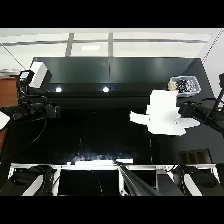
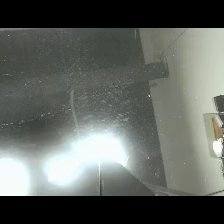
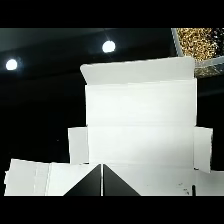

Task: Fold the box and place the chain.

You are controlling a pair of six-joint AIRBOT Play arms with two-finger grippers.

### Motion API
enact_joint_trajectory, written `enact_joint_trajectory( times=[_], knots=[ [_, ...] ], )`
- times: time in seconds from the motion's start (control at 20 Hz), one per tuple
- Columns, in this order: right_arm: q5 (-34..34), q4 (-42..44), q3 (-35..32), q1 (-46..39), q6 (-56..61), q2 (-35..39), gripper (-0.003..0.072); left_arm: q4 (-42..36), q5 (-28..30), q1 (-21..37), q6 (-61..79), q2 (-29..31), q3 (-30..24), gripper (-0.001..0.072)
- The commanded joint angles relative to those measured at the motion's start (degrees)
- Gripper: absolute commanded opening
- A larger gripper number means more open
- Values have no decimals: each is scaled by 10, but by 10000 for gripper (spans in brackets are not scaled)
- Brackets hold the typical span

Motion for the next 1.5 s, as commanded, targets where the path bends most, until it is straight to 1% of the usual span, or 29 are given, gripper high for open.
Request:
enact_joint_trajectory(
  times=[0.0, 0.7, 0.85, 0.9, 0.95, 1.0, 1.05, 1.1, 1.15, 1.25, 1.3, 1.35, 1.4, 1.45],
  knots=[
    [0, 0, 0, 0, 0, 0, 22, 0, 0, 0, 0, 0, 0, 29],
    [0, 0, 0, 0, 0, 0, 22, 0, 0, 0, 0, 0, 0, 29],
    [-3, 0, 0, 0, 0, 0, 22, -4, 6, 0, 0, 0, 0, 29],
    [-10, -5, 0, 0, 0, 0, 24, -4, 17, 0, 0, 0, 0, 29],
    [-16, -19, 0, 0, 0, 0, 100, -4, 32, 0, 0, 0, 0, 29],
    [-14, -33, 0, 0, 0, 0, 572, -4, 45, 0, 0, 0, 0, 30],
    [-11, -46, 0, 0, 0, -1, 698, -4, 56, 0, 0, -3, 0, 88],
    [-1, -73, 0, 0, 1, -1, 709, -4, 64, 0, 0, -7, 0, 423],
    [10, -121, 0, -2, 21, -1, 709, -3, 68, 0, -1, -11, 0, 694],
    [35, -267, 0, -44, 135, -5, 709, 0, 77, 0, 1, -15, 0, 697],
    [46, -311, 0, -86, 159, -12, 709, 3, 87, 0, 1, -15, 0, 697],
    [48, -322, 0, -136, 156, -26, 709, 3, 92, 0, 1, -15, 0, 697],
    [47, -314, 0, -194, 150, -47, 709, 1, 97, 0, 0, -16, 0, 697],
    [46, -287, 1, -246, 132, -74, 709, -4, 97, 0, 0, -17, 0, 697]
  ],
)
